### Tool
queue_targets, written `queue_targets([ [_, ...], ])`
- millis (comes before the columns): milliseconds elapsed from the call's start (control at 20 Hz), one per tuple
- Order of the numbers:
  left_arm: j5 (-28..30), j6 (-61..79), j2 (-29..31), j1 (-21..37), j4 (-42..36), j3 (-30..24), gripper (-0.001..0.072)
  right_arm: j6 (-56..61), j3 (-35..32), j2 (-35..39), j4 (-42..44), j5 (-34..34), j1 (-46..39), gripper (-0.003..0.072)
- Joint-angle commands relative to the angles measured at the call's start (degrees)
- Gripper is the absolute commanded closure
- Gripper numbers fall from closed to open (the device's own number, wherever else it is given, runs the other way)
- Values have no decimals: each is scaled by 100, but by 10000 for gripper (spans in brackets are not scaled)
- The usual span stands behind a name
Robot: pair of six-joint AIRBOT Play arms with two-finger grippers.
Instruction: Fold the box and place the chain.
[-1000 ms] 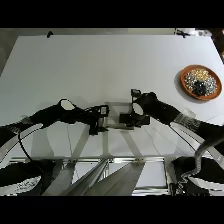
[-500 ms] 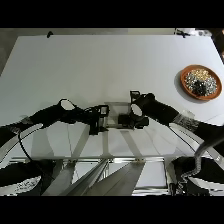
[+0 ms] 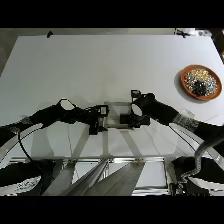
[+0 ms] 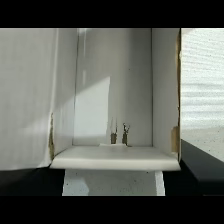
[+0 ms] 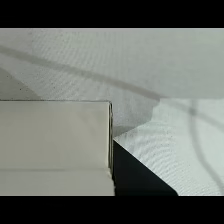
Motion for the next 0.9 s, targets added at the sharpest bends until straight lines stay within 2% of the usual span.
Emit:
queue_targets([
  [0,2,-7,2,0,-7,0,377,0,-4,-70,-7,-90,66,675],
  [50,2,-7,2,0,-7,0,377,2,-4,-94,-11,-90,90,664],
  [100,0,-7,2,0,-4,0,377,0,-2,-85,-15,-83,90,527],
  [150,2,-7,2,0,-7,0,377,-2,-2,-48,-22,-46,90,307],
  [200,0,-7,2,0,-7,0,377,-2,-2,17,-63,-24,87,199],
  [450,4,-7,2,0,-7,0,377,-22,-2,422,-555,-7,85,205],
  [550,2,-7,7,0,-7,0,377,-476,-2,680,-584,133,57,201],
  [700,-4,-7,7,0,-7,0,377,-973,-2,1193,-616,581,-79,200],
  [850,-2,-7,7,0,-7,0,377,-1508,-2,1808,-787,1331,-396,200],
])
